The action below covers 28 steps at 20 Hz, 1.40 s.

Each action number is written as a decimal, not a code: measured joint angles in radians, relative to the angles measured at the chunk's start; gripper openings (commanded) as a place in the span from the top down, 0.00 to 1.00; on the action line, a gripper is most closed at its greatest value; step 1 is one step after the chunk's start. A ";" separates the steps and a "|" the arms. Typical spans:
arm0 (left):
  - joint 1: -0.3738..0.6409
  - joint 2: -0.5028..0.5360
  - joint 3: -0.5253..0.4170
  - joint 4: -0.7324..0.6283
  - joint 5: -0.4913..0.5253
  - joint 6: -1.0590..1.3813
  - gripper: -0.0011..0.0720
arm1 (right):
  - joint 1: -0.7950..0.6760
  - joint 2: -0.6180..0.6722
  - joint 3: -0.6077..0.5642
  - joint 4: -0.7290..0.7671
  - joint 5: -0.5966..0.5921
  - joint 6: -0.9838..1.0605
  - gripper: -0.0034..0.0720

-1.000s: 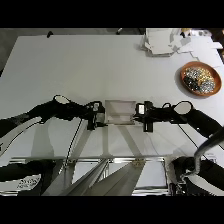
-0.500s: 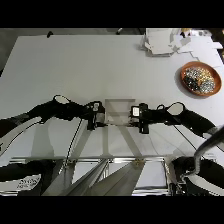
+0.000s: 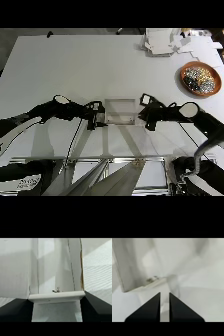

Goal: Fold the box and place the chain.

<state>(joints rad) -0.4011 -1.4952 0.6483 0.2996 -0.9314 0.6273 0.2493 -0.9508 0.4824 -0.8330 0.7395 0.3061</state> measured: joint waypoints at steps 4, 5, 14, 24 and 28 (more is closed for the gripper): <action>0.000 0.000 0.000 0.000 0.000 0.000 0.87 | -0.125 0.084 0.000 -0.095 0.002 0.365 0.93; 0.000 0.000 0.000 0.000 0.000 0.000 0.87 | -0.157 0.086 0.000 -0.108 0.003 0.456 0.93; 0.000 0.000 0.000 0.000 0.000 0.000 0.87 | -0.220 -0.097 0.000 -0.037 0.108 0.786 0.93; 0.000 0.000 0.000 0.000 -0.001 0.000 0.87 | -0.159 -0.240 0.000 0.079 0.188 0.758 0.81; 0.000 0.000 0.000 0.000 -0.001 -0.001 0.87 | -0.156 -0.217 0.000 0.126 0.211 0.724 0.71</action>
